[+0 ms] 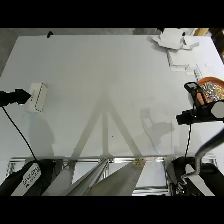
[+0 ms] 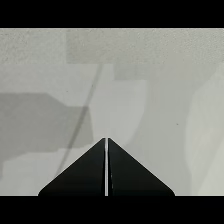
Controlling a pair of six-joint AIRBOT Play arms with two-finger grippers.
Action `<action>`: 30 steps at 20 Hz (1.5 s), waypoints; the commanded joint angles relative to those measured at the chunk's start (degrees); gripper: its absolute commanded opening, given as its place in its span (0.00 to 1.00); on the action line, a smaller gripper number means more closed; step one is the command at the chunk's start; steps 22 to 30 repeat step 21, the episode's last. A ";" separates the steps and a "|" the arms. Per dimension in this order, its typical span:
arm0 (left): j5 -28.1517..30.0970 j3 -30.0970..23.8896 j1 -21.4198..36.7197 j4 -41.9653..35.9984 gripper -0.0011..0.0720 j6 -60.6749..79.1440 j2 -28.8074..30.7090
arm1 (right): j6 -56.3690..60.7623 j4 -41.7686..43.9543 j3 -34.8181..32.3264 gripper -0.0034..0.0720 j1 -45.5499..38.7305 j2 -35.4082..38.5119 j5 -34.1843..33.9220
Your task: Fold the box and place the chain.
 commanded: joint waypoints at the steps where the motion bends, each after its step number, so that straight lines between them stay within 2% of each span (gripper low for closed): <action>1: 1.66 0.00 0.02 -1.88 0.96 0.00 3.13 | 0.02 0.00 0.02 0.07 -0.02 0.00 0.00; 14: 4.76 0.00 0.02 -0.85 0.96 0.02 2.97 | 0.02 0.00 0.02 0.07 -0.02 0.00 0.00; 30: 5.22 0.00 0.02 1.16 0.96 0.00 1.97 | 0.00 0.00 0.02 0.07 -0.02 0.00 0.00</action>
